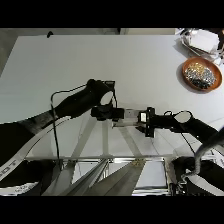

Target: Fold the box and place the chain.

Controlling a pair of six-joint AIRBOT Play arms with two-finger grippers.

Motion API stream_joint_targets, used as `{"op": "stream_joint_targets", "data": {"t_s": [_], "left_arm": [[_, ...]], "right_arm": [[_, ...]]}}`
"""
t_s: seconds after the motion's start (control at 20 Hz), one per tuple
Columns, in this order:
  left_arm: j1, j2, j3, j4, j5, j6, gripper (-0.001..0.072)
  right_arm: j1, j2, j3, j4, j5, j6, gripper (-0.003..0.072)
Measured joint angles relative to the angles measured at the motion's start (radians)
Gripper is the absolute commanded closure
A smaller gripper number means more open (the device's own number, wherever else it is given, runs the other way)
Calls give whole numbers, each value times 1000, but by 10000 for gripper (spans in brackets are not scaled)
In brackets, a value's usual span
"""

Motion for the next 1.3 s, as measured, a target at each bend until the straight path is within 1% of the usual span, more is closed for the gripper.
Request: {"op": "stream_joint_targets", "data": {"t_s": [0.1,0.15,0.25,0.4,0.5,0.6,0.75,0.9,1.05,1.3], "left_arm": [[19,52,0,19,-5,115,85],[28,77,-4,27,-8,185,24],[45,130,-26,40,-10,369,15],[82,196,-104,37,8,729,14],[119,225,-179,-6,52,1004,14],[155,238,-260,-89,114,1291,14],[186,223,-356,-258,237,1647,14],[199,169,-400,-413,325,1914,11],[203,115,-416,-500,381,2057,9],[209,79,-425,-552,444,2137,9]], "right_arm": [[0,0,0,0,0,0,289],[0,0,0,0,0,0,289],[0,0,0,0,0,0,289],[0,0,0,0,0,0,289],[0,0,0,0,0,0,289],[0,0,0,0,0,0,289],[0,0,0,0,0,0,289],[0,0,0,0,0,0,289],[0,0,0,0,0,0,289],[0,0,0,0,0,0,289]]}}
